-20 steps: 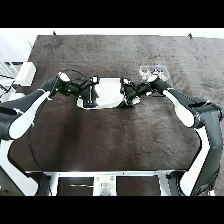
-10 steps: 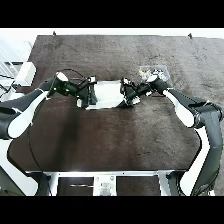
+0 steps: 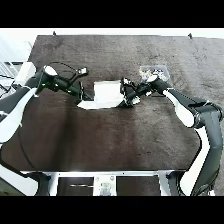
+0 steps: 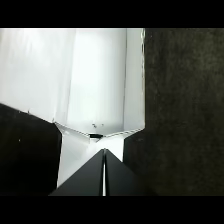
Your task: Fold the box and place the chain.
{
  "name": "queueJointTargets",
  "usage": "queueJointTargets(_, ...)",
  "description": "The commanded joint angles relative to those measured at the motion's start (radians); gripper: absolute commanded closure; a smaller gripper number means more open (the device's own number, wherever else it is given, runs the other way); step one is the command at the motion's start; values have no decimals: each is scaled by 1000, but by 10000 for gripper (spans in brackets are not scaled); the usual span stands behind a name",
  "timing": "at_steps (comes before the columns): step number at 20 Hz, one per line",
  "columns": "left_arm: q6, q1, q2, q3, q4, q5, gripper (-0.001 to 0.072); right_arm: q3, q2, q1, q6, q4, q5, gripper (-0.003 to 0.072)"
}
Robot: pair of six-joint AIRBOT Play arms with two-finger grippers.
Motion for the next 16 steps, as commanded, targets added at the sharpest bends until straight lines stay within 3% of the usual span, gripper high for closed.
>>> queueJointTargets(1, -160, 35, 85, -28, 8, 1, 696, 0, 0, 1, -1, 0, 0, 90)
queueJointTargets(5, -323, 77, 261, -187, -31, 126, 697, 0, 0, 1, -1, 0, 0, 90)
queueJointTargets(8, -525, 129, 363, -305, -37, 153, 696, 0, 0, 1, -1, 0, 0, 90)
queueJointTargets(13, -829, 207, 381, -367, -37, 156, 694, 0, 0, 1, 0, 0, 0, 90)
queueJointTargets(16, -977, 216, 380, -370, 34, 178, 695, 0, 0, 1, -1, 0, 0, 90)
